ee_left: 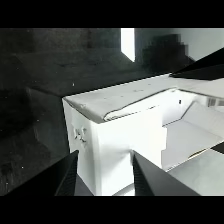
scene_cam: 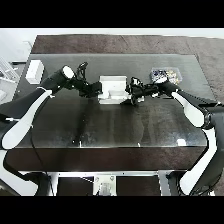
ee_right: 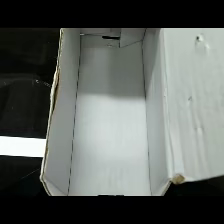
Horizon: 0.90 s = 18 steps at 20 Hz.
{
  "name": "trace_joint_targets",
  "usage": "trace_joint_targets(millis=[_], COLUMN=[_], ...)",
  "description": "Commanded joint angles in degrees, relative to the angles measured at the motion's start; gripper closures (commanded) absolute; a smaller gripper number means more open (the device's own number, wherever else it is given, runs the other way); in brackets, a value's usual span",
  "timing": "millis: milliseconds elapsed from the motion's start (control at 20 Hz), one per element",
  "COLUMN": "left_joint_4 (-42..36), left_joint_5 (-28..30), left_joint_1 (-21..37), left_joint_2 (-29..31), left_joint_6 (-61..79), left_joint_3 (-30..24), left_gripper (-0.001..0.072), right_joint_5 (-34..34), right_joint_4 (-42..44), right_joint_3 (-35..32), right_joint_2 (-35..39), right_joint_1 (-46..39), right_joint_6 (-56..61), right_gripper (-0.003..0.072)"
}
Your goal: Fold the box and place the chain.
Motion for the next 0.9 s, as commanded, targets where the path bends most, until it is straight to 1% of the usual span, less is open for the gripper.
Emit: trace_joint_targets(millis=[0,200,350,500,850], left_joint_4=[2.80,2.86,4.46,6.25,8.85], left_joint_5=[1.09,1.20,0.94,1.11,-1.64], left_joint_1=[-0.79,-1.05,-1.97,-2.84,-3.28], left_joint_2=[0.00,-0.02,-0.72,-0.83,-1.66], left_joint_6=[-2.91,-2.91,-3.61,-4.96,-7.15], left_joint_3=[0.26,0.46,2.54,3.23,4.00], left_gripper=[0.0315,0.0315,0.0315,0.0315,0.0315], right_joint_5=[0.00,0.00,0.02,0.00,0.00], right_joint_4=[0.02,0.00,0.00,0.00,0.02], right_joint_3=[0.00,0.00,0.00,0.00,0.00], right_joint_2=[-0.04,-0.04,-0.04,-0.04,-0.04], right_joint_1=[0.07,0.07,0.07,0.07,0.07], right_joint_6=[0.00,0.00,0.00,0.00,0.00], right_gripper=[0.0098,0.0098,0.0099,0.0098,0.0098])
